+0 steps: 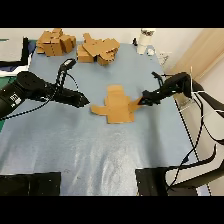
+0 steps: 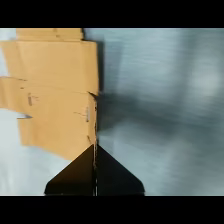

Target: Fold the box.

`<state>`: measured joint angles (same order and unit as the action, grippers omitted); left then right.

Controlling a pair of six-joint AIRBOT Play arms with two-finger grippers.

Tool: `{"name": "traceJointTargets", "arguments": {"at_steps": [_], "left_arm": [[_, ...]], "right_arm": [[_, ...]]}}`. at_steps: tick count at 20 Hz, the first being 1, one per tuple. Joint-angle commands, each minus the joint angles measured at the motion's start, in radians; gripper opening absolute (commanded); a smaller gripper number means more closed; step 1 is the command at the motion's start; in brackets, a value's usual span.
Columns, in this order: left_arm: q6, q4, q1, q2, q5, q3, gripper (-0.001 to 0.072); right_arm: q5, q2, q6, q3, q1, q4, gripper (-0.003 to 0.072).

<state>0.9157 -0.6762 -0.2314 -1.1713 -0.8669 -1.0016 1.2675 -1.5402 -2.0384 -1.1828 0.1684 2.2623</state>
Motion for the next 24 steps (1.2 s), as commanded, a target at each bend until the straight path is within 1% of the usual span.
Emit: {"name": "traceJointTargets", "arguments": {"at_steps": [1, 3, 5, 7, 9, 10, 12, 13, 18, 24], "left_arm": [[0.028, 0.004, 0.000, 0.000, -0.095, -0.001, 0.0011], [0.028, 0.003, 0.002, 0.000, -0.168, -0.001, 0.0011], [0.041, 0.001, 0.003, 0.000, -0.213, 0.000, 0.0011], [0.047, 0.000, 0.003, 0.000, -0.232, 0.000, 0.0011], [0.047, 0.000, 0.002, -0.001, -0.237, 0.000, 0.0011], [0.047, 0.000, 0.002, 0.000, -0.237, 0.000, 0.0011], [0.045, 0.000, 0.002, 0.000, -0.236, -0.001, 0.0011], [0.044, 0.000, 0.002, 0.000, -0.233, 0.000, 0.0011], [0.045, 0.004, 0.000, 0.000, -0.222, -0.001, 0.0011], [0.045, 0.008, 0.002, 0.000, -0.225, 0.000, 0.0011]], "right_arm": [[-0.067, 0.052, 0.072, 0.090, -0.125, 0.090, -0.0001], [-0.144, 0.123, 0.084, 0.196, -0.185, 0.090, -0.0002], [-0.195, 0.207, 0.093, 0.302, -0.218, 0.090, -0.0002], [-0.223, 0.287, 0.093, 0.400, -0.241, 0.089, -0.0002], [-0.257, 0.336, 0.093, 0.469, -0.260, 0.069, 0.0002], [-0.256, 0.336, 0.093, 0.479, -0.260, 0.058, 0.0011], [-0.264, 0.321, 0.093, 0.473, -0.260, 0.047, 0.0134], [-0.274, 0.309, 0.092, 0.463, -0.260, 0.047, 0.0168], [-0.278, 0.244, 0.073, 0.393, -0.260, 0.050, 0.0168], [-0.217, 0.196, 0.074, 0.384, -0.262, 0.050, 0.0167]]}}
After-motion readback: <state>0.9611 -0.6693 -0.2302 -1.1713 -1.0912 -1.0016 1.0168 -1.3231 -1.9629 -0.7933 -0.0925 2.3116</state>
